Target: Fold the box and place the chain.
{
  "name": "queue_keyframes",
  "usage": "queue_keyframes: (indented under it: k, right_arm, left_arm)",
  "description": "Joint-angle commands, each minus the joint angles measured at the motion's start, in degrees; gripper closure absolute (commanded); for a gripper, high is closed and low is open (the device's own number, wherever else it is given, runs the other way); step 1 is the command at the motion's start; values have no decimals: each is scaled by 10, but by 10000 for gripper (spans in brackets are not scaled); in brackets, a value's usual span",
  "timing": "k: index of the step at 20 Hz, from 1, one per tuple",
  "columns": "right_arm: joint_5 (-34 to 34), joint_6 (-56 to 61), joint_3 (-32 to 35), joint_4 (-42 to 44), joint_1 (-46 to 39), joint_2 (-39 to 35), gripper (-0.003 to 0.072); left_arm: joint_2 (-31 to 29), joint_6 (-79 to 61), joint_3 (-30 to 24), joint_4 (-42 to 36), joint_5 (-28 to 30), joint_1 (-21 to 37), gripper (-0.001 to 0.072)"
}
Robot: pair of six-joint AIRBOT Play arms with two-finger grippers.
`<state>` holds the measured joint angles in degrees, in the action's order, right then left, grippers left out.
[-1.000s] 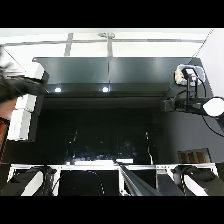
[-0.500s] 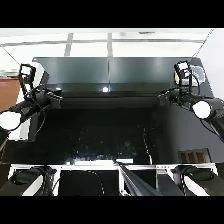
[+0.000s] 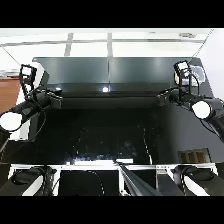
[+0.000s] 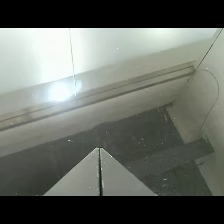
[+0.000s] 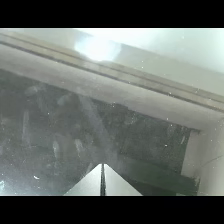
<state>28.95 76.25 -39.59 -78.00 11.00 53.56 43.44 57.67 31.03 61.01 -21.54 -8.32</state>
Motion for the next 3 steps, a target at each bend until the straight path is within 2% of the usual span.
queue_keyframes:
  k: [1,3]
  right_arm:
    - [0,0,0,0,1,0,672]
    - [0,0,0,0,1,0,672]
  left_arm:
    - [0,0,0,0,1,0,685]
    - [0,0,0,0,1,0,684]
